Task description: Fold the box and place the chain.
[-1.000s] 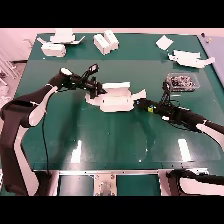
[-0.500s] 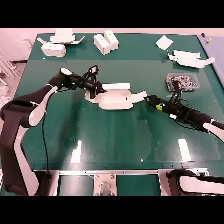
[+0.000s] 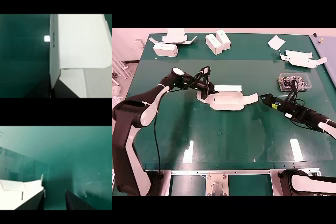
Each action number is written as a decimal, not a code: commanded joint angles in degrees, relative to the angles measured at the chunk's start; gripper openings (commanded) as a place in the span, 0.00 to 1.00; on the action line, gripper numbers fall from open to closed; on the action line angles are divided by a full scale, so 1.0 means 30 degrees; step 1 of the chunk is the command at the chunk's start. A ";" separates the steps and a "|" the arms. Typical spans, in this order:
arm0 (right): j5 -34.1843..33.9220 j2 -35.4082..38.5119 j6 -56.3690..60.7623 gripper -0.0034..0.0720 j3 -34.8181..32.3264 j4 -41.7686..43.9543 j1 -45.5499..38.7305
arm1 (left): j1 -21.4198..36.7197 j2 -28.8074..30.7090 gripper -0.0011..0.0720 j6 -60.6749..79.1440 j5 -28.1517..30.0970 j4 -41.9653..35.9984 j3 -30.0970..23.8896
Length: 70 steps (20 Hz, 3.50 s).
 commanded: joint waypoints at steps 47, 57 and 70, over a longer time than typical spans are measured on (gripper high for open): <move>0.2331 0.0000 -0.2871 0.46 0.1530 0.0372 -0.0546 | 0.0015 -0.0015 0.05 -0.1362 0.0189 0.0517 -0.0015; 0.4758 0.0182 -0.9814 0.46 0.1814 -0.2455 0.1902 | 0.0015 -0.0015 0.05 -0.1355 0.0066 0.0517 -0.0015; 0.3220 0.0197 -1.3435 0.76 0.1931 -0.7817 0.4430 | 0.0015 -0.0015 0.05 -0.1355 0.0066 0.0510 -0.0015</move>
